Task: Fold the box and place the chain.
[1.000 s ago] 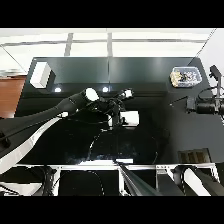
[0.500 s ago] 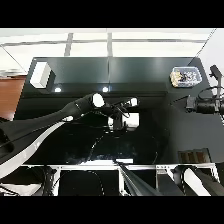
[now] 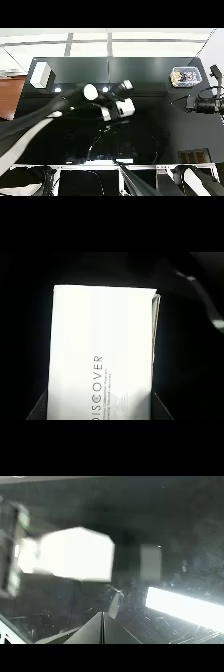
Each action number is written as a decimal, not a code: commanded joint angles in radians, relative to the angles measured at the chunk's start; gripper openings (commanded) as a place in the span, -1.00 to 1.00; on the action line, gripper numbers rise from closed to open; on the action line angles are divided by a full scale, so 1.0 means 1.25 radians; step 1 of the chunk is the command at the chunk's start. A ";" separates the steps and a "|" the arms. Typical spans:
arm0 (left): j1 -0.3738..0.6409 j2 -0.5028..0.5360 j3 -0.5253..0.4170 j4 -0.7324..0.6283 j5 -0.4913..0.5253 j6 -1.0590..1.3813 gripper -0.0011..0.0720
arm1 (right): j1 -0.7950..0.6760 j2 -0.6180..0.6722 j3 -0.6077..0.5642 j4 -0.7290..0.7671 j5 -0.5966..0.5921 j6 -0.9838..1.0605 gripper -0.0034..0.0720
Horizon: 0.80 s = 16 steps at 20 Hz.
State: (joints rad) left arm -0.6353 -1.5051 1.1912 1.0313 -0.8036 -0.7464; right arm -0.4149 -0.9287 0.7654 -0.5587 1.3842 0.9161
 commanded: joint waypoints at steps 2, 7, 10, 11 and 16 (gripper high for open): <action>0.150 0.103 -0.009 0.240 -0.167 -0.369 -0.22 | 0.000 0.000 0.000 0.000 -0.001 0.000 -0.87; 0.438 0.185 -0.123 0.395 -0.269 -0.555 -0.22 | 0.000 0.000 -0.012 0.000 -0.008 -0.013 -0.87; 0.620 0.189 -0.144 0.394 -0.287 -0.562 -0.22 | 0.000 0.000 -0.033 0.000 -0.018 -0.013 -0.87; 0.663 0.189 -0.143 0.394 -0.275 -0.562 -0.22 | 0.000 0.000 -0.039 0.000 -0.019 -0.013 -0.87; 0.776 0.182 -0.143 0.377 -0.079 -0.554 -0.21 | 0.000 0.000 -0.044 0.005 -0.032 -0.004 -0.87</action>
State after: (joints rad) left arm 0.2474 -1.2751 1.0176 1.5002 -1.0393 -1.4326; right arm -0.4149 -0.9287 0.7155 -0.5575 1.3582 0.9016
